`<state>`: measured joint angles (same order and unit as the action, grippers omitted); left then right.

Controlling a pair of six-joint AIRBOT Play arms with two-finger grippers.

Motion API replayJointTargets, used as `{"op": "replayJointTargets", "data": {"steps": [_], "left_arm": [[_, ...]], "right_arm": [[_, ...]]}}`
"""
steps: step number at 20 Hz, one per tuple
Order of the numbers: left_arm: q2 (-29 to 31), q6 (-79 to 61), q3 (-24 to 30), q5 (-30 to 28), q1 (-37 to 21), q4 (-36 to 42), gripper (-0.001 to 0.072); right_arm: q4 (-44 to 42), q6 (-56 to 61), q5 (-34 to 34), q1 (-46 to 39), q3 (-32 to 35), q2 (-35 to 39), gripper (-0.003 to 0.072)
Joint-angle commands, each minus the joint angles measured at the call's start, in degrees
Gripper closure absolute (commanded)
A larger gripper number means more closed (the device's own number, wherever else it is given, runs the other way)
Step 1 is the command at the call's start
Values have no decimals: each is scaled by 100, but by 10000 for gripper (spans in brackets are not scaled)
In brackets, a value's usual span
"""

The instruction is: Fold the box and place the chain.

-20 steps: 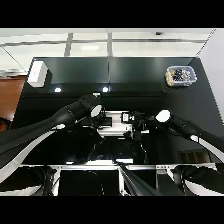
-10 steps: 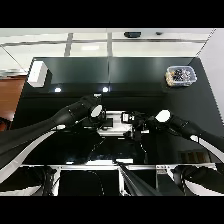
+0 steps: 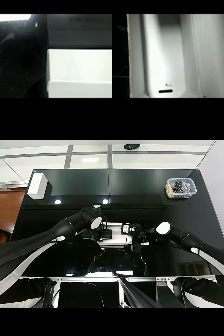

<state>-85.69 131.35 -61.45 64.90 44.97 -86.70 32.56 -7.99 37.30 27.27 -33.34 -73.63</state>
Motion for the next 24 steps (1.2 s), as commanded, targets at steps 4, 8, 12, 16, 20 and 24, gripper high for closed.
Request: {"op": "replayJointTargets", "data": {"steps": [4, 8, 12, 16, 20, 24], "left_arm": [[4, -85, 2, 26, -20, 20, 685], [4, -90, 2, 13, -17, 17, 684], [4, -151, 2, 13, -9, 42, 683], [4, -151, 2, 9, -11, 42, 683], [4, -151, 2, 9, -11, 42, 683], [4, -151, 2, 9, -11, 42, 683]], "right_arm": [[872, 284, 374, -122, -15, 531, -25], [841, 284, 588, -190, -15, 645, -25], [802, 260, 586, -188, -15, 645, 420], [745, 267, 481, -184, -15, 627, 448], [-170, 260, 304, -146, -15, 496, 447], [-267, 260, 293, -142, -15, 422, 446]]}}
